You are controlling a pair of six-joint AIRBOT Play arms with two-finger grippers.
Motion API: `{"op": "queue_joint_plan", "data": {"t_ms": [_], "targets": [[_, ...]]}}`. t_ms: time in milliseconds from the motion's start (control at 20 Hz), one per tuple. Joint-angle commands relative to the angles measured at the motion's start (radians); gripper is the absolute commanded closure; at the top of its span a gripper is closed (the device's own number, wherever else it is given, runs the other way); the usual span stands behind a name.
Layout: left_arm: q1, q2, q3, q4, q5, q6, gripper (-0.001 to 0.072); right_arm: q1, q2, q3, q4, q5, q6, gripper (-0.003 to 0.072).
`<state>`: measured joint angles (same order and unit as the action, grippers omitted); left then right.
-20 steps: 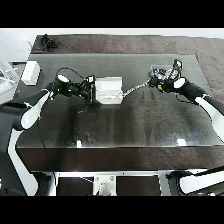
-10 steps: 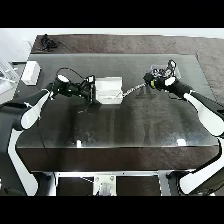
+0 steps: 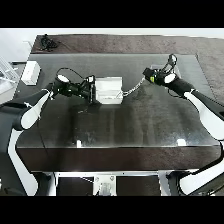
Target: Fold the box and place the chain.
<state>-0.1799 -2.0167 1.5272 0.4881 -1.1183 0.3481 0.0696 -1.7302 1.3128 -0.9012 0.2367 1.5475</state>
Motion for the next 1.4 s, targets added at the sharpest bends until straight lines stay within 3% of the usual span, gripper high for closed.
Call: {"op": "queue_joint_plan", "data": {"t_ms": [0,300,500,900,1350], "targets": [[0.0,0.0,0.0,0.0,0.0,0.0,0.018,0.048,0.131,0.001,-0.001,-0.001,-0.051,0.0684],[0.0,0.0,0.0,0.0,0.0,0.0,0.018,0.188,0.417,0.001,-0.001,-0.005,-0.185,0.0684],[0.0,0.0,0.0,0.0,0.0,0.0,0.018,0.315,0.526,0.001,-0.043,-0.005,-0.21,0.0684],[0.0,0.0,0.0,0.0,0.0,0.0,0.018,0.474,0.533,-0.046,-0.06,-0.001,-0.198,0.0684],[0.0,0.0,0.0,0.0,0.0,0.0,0.018,0.493,0.462,-0.217,-0.056,-0.029,-0.167,0.0683]]}}
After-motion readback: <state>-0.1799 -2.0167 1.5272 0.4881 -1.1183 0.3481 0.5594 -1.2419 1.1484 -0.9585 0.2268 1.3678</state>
